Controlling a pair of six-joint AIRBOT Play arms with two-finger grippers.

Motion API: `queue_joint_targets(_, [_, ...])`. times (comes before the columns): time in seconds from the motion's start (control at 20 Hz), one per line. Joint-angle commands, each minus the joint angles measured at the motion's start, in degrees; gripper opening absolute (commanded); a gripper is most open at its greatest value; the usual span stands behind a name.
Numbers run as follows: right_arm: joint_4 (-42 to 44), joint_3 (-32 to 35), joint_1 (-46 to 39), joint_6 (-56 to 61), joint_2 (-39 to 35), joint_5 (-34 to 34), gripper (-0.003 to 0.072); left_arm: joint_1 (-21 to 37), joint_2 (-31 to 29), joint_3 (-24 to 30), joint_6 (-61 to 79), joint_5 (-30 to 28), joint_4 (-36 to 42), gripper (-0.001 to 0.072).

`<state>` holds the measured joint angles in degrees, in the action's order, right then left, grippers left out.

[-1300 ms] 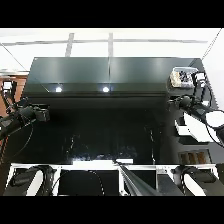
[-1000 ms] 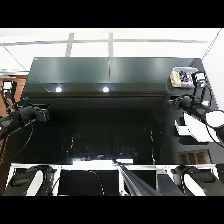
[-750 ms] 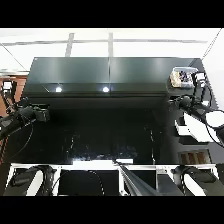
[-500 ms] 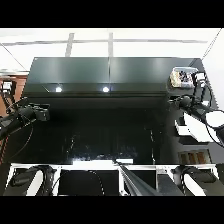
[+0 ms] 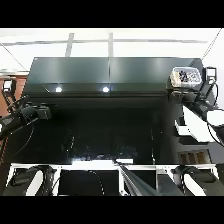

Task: Fold the box and place the chain.

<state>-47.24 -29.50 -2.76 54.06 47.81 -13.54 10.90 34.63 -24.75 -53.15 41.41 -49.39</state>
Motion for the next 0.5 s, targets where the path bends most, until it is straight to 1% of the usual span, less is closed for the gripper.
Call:
queue_joint_targets(0.0, [-2.36,-1.86,-9.75,2.03,1.2,4.92,0.071,-0.04,1.7,0.0,0.2,1.4,0.61,0.0718])
queue_joint_targets(0.1, [-2.45,-6.82,-23.26,4.46,4.79,0.07,0.071,-0.04,1.68,0.0,0.17,1.38,0.68,0.0718])
queue_joint_targets(0.2, [-2.36,-14.36,-38.47,7.8,11.28,-10.45,0.0709,-0.04,1.68,0.0,0.17,3.17,2.34,0.0717])
queue_joint_targets(0.3, [-2.93,-20.44,-50.75,8.81,17.75,-21.88,0.0709,-0.07,1.68,0.0,0.2,6.43,3.72,0.0716])
queue_joint_targets(0.35, [-4.28,-22.45,-55.23,9.97,20.5,-26.21,0.0709,-0.04,1.68,0.0,0.2,7.72,3.72,0.0716])
queue_joint_targets(0.4, [-7.41,-24.57,-58.6,12.37,23.67,-30.73,0.0708,-0.04,1.68,0.0,0.2,8.35,3.72,0.0716])
queue_joint_targets(0.45, [-11.15,-26.88,-60.19,14.14,26.75,-34.86,0.0709,-0.04,1.68,0.0,0.2,8.39,3.72,0.0716])
